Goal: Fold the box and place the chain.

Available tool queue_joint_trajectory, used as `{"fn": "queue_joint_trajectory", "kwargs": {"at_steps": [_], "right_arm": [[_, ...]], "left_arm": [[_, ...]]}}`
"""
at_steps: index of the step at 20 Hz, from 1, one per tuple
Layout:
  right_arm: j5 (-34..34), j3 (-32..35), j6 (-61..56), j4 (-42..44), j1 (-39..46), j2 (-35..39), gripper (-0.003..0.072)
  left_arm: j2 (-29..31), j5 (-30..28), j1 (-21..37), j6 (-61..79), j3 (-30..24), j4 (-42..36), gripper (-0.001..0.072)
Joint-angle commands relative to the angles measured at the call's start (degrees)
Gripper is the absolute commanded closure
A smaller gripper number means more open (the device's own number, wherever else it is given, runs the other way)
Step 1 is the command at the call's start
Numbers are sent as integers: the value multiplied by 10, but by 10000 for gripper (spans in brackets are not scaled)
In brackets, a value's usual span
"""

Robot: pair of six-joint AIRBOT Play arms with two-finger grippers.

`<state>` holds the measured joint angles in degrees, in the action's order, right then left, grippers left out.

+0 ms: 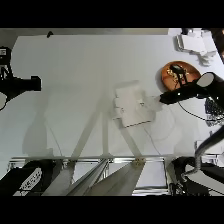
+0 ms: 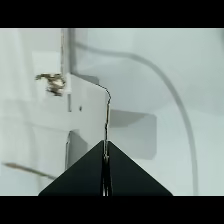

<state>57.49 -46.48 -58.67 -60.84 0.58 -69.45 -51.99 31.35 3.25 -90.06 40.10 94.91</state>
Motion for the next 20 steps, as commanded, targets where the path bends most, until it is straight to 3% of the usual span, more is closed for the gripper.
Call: {"fn": "queue_joint_trajectory", "kwargs": {"at_steps": [1, 5, 11, 15, 20], "right_arm": [[-96, 74, 107, 148, -61, 67, 681], [-158, 141, 188, 259, -97, 125, 681], [-313, 306, 408, 541, -98, 214, 681], [-339, 365, 452, 596, -98, 224, 680], [-343, 371, 476, 604, -106, 223, 680]], "left_arm": [[0, 0, 0, 0, 0, 0, 17], [0, 0, 0, 0, 0, 0, 17], [0, 0, 0, 0, 0, 0, 17], [0, 0, 0, 0, 0, 0, 17], [0, 0, 0, 0, 0, 0, 17]]}}
